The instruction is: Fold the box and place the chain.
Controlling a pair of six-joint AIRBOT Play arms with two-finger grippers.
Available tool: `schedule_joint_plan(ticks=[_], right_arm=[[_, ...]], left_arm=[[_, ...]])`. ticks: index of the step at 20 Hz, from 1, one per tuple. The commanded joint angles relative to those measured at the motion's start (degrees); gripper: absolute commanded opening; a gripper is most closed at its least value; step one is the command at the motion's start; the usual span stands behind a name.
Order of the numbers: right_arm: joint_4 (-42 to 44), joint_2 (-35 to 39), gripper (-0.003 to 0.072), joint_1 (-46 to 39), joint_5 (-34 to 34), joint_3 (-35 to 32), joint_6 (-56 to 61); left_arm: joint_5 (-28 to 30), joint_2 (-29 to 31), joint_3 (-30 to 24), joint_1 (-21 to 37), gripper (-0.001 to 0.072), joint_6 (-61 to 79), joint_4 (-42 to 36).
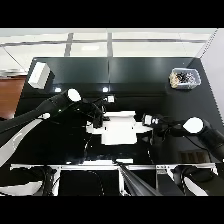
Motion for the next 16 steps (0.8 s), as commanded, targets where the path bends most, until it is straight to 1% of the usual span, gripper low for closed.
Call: schedule_joint_plan(ticks=[1,3,8,13,16], right_arm=[[-0.2,-2.6,0.0711,5.2,-0.2,-0.2,-4.5],[-0.2,-4.3,0.0711,7.9,-1.2,-0.2,-5.0],[-0.2,-5.1,0.0711,10.9,-8.0,-0.2,-5.6],[-0.3,-5.1,0.0712,11.2,-7.2,-0.2,-7.3],[-0.3,-6.8,0.0712,11.3,-5.9,-0.2,-9.5]], left_arm=[[0.5,0.0,0.1,0.0,0.0025,0.1,0.0],[0.5,0.0,0.1,0.0,0.0025,0.0,0.0],[0.5,0.0,0.1,0.0,0.0025,0.0,0.0],[0.5,0.0,0.1,0.0,0.0025,0.0,0.0],[0.5,0.0,0.1,0.0,0.0025,0.0,0.0]])
